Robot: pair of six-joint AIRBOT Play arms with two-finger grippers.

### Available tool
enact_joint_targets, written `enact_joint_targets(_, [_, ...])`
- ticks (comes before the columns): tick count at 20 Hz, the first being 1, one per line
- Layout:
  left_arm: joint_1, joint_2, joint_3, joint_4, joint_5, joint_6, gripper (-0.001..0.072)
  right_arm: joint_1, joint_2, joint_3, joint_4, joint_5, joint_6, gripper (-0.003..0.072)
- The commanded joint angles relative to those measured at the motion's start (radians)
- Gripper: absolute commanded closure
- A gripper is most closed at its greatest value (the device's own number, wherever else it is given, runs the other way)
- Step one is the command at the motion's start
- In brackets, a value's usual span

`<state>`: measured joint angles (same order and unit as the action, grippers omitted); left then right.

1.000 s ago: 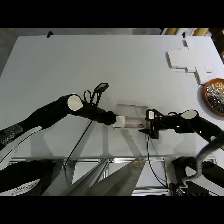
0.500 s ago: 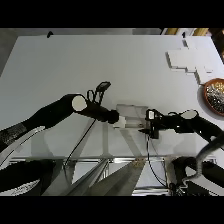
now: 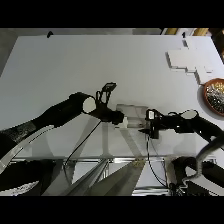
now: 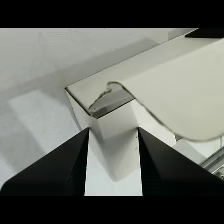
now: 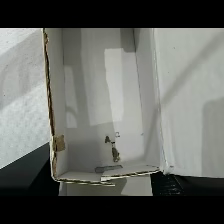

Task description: Fold the box and place the chain.

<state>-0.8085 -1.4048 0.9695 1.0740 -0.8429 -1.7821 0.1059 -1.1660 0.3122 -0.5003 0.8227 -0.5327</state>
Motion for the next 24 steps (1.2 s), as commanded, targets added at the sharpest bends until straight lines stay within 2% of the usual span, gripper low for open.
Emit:
enact_joint_targets(1, [-0.017,-0.018,0.032,0.096,-0.047,-0.111,0.0362,0.0,0.0,0.0,0.0,0.0,0.0,0.028])
enact_joint_targets(8, [-0.036,-0.058,0.062,0.155,-0.093,-0.196,0.0362,0.0,0.0,0.0,0.0,0.0,0.0,0.0279])
enact_joint_targets(11, [-0.056,-0.126,0.151,0.186,-0.162,-0.224,0.0362,0.0,0.0,0.0,0.0,0.0,0.0,0.028])
enact_joint_targets(16, [-0.09,-0.278,0.322,0.27,-0.387,-0.375,0.0363,0.0,0.0,0.0,0.0,0.0,0.0,0.028])
enact_joint_targets(20, [-0.091,-0.295,0.327,0.297,-0.38,-0.47,0.0366,0.0,0.0,0.0,0.0,0.0,0.0,0.028])
enact_joint_targets(21, [-0.091,-0.295,0.327,0.303,-0.38,-0.47,0.0391,0.0,0.0,0.0,0.0,0.0,0.0,0.028])
enact_joint_targets(22, [-0.091,-0.295,0.328,0.307,-0.38,-0.47,0.045,0.0,0.0,0.0,0.0,0.0,0.0,0.028])
enact_joint_targets(23, [-0.091,-0.296,0.332,0.311,-0.381,-0.47,0.0461,0.0,0.0,0.0,0.0,0.0,0.0,0.028])
enact_joint_targets(24, [-0.091,-0.296,0.336,0.313,-0.381,-0.468,0.052,0.0,0.0,0.0,0.0,0.0,0.0,0.028])
